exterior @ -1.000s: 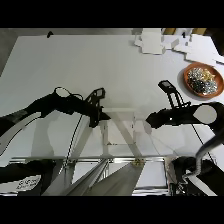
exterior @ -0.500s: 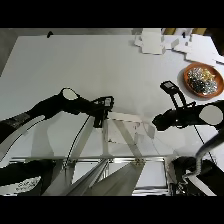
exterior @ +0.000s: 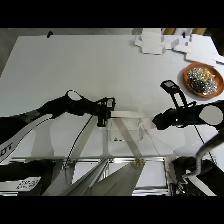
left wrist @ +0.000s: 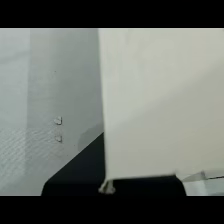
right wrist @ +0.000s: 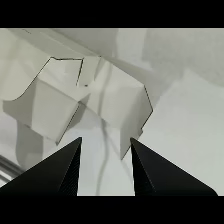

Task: Fold the box and place the chain.

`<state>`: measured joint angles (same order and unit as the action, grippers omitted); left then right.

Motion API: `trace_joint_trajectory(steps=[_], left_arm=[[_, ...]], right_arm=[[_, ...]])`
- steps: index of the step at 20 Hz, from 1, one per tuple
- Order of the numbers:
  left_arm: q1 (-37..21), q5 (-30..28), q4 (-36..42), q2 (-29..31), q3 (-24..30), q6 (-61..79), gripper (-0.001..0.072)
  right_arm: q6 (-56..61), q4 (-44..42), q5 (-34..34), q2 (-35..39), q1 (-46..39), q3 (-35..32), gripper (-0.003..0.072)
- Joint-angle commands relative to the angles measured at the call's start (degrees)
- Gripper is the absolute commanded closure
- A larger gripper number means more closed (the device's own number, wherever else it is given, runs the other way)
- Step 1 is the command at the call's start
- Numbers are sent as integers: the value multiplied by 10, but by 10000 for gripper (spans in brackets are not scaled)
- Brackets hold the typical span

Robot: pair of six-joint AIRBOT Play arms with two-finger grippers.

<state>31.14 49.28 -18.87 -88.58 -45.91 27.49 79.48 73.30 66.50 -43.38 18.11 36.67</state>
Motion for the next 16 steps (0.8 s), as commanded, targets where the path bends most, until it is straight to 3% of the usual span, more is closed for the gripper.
trace_joint_trajectory(steps=[1,15,16], left_arm=[[5,-18,-8,-7,0,6,707],[9,-19,-13,-6,0,6,697],[9,-19,-13,-6,0,6,697]], right_arm=[[0,0,-7,0,0,1,348],[-13,0,-9,0,0,1,352],[-25,0,-8,0,0,1,392]])
